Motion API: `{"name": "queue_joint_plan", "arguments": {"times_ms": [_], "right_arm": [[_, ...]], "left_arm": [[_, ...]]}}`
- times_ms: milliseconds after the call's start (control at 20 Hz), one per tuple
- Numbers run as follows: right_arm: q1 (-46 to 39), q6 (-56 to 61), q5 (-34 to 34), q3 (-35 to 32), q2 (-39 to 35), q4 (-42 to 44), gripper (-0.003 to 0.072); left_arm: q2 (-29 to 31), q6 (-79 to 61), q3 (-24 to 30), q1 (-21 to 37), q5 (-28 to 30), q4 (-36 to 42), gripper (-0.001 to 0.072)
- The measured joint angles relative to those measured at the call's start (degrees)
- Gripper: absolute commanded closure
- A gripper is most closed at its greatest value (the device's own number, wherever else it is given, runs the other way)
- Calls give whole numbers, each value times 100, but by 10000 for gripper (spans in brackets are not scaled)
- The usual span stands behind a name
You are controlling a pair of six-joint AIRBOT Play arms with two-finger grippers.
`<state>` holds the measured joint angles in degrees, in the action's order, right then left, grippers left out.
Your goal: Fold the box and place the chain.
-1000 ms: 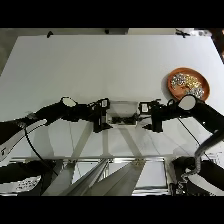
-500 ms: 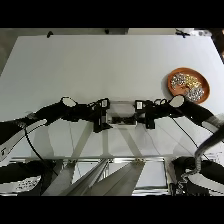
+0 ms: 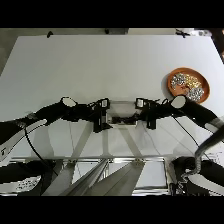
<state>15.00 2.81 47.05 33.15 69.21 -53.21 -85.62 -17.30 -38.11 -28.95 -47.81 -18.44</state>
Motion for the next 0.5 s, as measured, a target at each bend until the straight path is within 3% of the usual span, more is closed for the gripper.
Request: {"name": "queue_joint_plan", "arguments": {"times_ms": [250,500], "right_arm": [[0,1718,96,0,-997,-1058,676],[9,3364,297,0,-2232,-1294,677]], "left_arm": [[0,0,-2,0,0,2,696],[0,0,0,0,0,2,696]]}}
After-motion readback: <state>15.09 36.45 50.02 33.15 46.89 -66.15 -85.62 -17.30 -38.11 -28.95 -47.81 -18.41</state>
